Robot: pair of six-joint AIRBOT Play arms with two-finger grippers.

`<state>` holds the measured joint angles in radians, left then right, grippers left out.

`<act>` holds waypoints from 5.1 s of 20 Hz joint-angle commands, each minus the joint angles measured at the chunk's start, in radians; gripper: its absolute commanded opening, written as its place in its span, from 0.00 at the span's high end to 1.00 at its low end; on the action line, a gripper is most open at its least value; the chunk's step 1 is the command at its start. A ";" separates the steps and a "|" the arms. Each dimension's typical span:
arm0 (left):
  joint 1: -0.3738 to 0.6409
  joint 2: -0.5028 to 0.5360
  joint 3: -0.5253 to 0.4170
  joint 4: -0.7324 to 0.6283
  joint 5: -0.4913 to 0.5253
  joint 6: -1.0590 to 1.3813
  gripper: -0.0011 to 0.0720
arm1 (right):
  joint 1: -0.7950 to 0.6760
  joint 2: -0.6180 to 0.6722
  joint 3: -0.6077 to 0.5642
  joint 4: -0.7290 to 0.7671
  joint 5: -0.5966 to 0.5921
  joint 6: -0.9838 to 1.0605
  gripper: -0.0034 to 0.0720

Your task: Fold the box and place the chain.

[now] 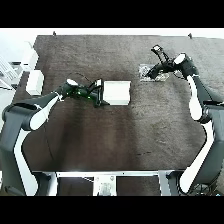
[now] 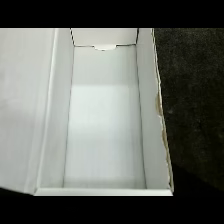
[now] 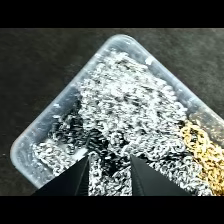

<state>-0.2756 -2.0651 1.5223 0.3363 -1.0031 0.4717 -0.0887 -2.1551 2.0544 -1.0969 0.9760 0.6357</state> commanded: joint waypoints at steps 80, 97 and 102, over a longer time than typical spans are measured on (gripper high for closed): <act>0.000 0.000 0.000 0.000 -0.001 0.000 0.43 | -0.021 0.124 0.002 0.092 0.005 -0.123 0.93; 0.000 0.000 0.000 0.000 -0.001 0.000 0.43 | 0.097 0.805 -0.021 0.029 0.311 0.334 0.94; 0.000 0.000 0.000 0.000 -0.001 0.000 0.43 | 0.204 0.907 -0.021 -0.062 0.314 0.419 0.94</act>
<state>-0.2760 -2.0651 1.5223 0.3359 -1.0042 0.4717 0.0593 -1.3106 2.0338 -1.1107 1.2846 0.9909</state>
